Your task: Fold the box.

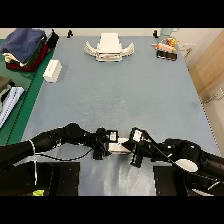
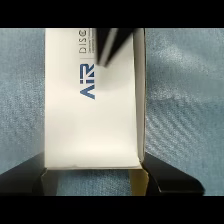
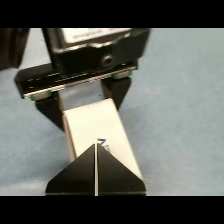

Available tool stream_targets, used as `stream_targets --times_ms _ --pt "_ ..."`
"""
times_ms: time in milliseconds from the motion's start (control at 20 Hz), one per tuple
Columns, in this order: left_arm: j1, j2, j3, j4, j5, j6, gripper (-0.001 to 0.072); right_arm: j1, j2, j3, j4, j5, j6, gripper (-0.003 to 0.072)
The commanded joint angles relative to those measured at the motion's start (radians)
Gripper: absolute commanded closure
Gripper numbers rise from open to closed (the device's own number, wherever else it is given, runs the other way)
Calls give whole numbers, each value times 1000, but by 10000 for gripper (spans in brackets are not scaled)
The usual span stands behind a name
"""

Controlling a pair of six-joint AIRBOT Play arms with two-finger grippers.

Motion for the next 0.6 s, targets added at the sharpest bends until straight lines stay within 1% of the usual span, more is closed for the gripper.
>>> stream_targets --times_ms 0,50,100,250,400,450,550 --pt "0 0 1 0 0 2 289 -61 14 32 -297 88 217 666" --pt "0 0 1 0 0 2 289 -87 12 42 -369 130 272 666" --pt "0 0 1 0 0 2 289 -109 11 52 -399 162 286 666" --pt "0 0 1 0 0 2 289 -148 10 92 -403 261 312 675" --pt "0 0 1 0 0 2 289 -175 -2 161 -435 397 394 675" --pt "0 0 1 0 0 2 289 -179 -7 186 -423 444 395 675" --pt "0 0 1 0 0 2 289 -178 -6 220 -323 480 393 680"
